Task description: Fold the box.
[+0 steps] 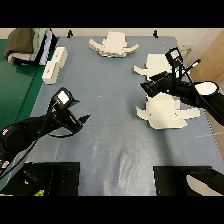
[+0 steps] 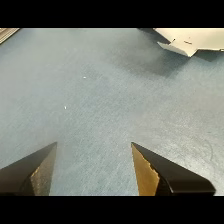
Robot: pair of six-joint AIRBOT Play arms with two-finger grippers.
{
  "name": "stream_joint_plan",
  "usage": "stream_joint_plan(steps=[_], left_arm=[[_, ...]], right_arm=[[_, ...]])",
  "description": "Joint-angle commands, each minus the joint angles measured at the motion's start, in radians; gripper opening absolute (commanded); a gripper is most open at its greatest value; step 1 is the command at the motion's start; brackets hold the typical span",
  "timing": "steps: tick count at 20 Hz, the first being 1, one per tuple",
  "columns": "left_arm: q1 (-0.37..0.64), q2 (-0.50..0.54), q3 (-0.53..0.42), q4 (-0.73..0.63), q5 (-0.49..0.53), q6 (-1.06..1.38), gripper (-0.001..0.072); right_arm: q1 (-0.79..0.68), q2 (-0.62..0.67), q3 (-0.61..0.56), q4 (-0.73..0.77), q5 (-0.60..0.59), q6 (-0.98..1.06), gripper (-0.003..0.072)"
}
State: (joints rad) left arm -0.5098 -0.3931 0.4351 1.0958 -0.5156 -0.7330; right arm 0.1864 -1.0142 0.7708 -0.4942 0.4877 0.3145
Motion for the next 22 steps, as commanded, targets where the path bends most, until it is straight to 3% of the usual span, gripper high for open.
stream_joint_plan(steps=[1, 13, 16, 19, 22], left_arm=[[0.000, 0.000, 0.000, 0.000, 0.000, 0.000, 0.0705], [0.000, 0.000, 0.000, -0.001, 0.031, 0.002, 0.0705], [0.000, -0.008, 0.009, -0.040, 0.068, -0.246, 0.0705], [0.030, -0.109, 0.052, -0.018, -0.008, -0.394, 0.0705], [0.119, -0.302, 0.167, -0.019, -0.143, -0.507, 0.0705]], right_arm=[[0.000, -0.001, 0.001, 0.000, 0.000, 0.000, 0.0550], [0.000, -0.001, 0.001, 0.000, 0.000, 0.000, 0.0550], [0.000, -0.001, 0.001, 0.001, 0.001, 0.000, 0.0550], [0.000, -0.001, 0.001, 0.002, 0.001, 0.000, 0.0549], [0.000, -0.001, 0.001, 0.034, 0.014, 0.026, 0.0549]])
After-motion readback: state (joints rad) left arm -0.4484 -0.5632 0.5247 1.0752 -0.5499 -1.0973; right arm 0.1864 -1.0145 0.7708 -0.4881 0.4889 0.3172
